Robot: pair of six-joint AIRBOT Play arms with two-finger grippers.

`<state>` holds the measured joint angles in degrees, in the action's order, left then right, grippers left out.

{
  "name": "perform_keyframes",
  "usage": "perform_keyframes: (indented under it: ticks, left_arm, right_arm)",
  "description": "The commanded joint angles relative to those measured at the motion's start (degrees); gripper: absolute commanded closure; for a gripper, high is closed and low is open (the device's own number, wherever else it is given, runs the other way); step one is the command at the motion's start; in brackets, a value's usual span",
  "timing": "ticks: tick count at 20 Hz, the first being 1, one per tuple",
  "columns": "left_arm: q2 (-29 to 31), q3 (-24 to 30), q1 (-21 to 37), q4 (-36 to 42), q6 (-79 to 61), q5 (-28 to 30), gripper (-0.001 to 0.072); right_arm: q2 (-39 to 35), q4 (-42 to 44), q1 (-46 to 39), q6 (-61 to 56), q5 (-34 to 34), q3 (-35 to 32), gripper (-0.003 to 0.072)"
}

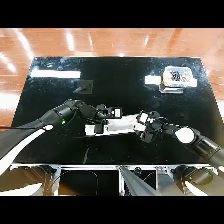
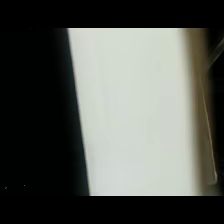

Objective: Fold the box and place the chain.

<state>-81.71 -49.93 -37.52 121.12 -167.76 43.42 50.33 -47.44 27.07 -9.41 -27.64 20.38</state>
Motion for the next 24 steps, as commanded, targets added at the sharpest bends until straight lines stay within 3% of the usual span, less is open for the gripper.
perform_keyframes:
  ticks: [1, 10, 17, 24]
  left_arm:
    - [0.0, -0.02, -0.02, -0.07, -0.33, 0.11, 0.0686]
    - [0.13, -0.07, 0.0, -5.11, -4.33, 6.84, 0.0687]
    - [0.11, -0.15, -0.02, -5.14, -4.35, 3.54, 0.0686]
    - [0.11, -0.15, -0.02, -3.19, -3.67, 4.59, 0.0686]
  right_arm:
    - [2.78, 0.98, -0.26, 2.25, -0.96, 1.64, -0.0022]
    - [4.35, 6.64, -1.62, 6.01, -12.72, 3.78, -0.0022]
    - [4.9, 7.34, 3.21, 7.1, -13.31, 3.78, -0.0022]
    - [6.38, 6.25, 3.3, 7.96, -12.92, 3.69, -0.0022]
